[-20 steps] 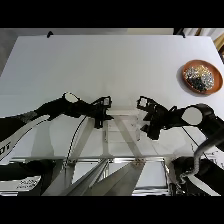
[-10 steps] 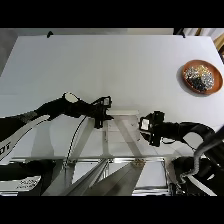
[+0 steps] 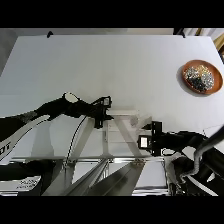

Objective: Fold the box and place the chain.

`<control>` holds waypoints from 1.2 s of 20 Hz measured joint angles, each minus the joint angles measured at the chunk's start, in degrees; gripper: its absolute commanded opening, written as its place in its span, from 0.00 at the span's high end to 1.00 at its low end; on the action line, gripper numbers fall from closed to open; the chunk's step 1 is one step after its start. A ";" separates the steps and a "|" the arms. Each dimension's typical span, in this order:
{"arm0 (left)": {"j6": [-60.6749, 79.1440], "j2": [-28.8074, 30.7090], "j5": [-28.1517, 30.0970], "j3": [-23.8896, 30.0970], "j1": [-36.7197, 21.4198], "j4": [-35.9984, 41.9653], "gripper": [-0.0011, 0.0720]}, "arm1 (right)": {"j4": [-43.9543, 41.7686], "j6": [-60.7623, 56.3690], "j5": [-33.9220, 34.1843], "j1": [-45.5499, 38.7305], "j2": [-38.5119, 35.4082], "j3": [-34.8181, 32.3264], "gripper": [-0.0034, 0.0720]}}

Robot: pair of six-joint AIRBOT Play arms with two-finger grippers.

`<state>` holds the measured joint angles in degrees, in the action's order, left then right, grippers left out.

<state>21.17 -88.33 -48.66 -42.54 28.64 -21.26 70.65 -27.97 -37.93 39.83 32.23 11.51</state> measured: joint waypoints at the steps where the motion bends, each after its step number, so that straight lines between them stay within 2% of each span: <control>1: 0.00 0.00 0.00 0.00 0.00 0.00 0.97 | 0.04 0.00 0.57 1.22 0.35 -0.17 0.11; 2: 0.00 0.00 0.00 0.00 0.00 0.00 0.97 | 0.07 0.02 1.49 2.49 1.03 -0.28 0.08; 8: 0.00 0.00 0.00 0.00 0.00 0.00 0.97 | 0.24 0.11 8.98 5.70 8.98 -0.57 0.08; 13: 0.00 0.00 0.00 0.00 0.00 0.00 0.97 | 0.22 0.00 14.14 6.16 11.85 -0.46 0.08; 24: 0.00 0.00 0.00 0.00 0.00 0.00 0.97 | 0.09 0.00 15.76 6.08 12.50 3.04 0.08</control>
<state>21.17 -88.33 -48.66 -42.54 28.64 -21.26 70.74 -27.97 -22.17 45.91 44.73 14.55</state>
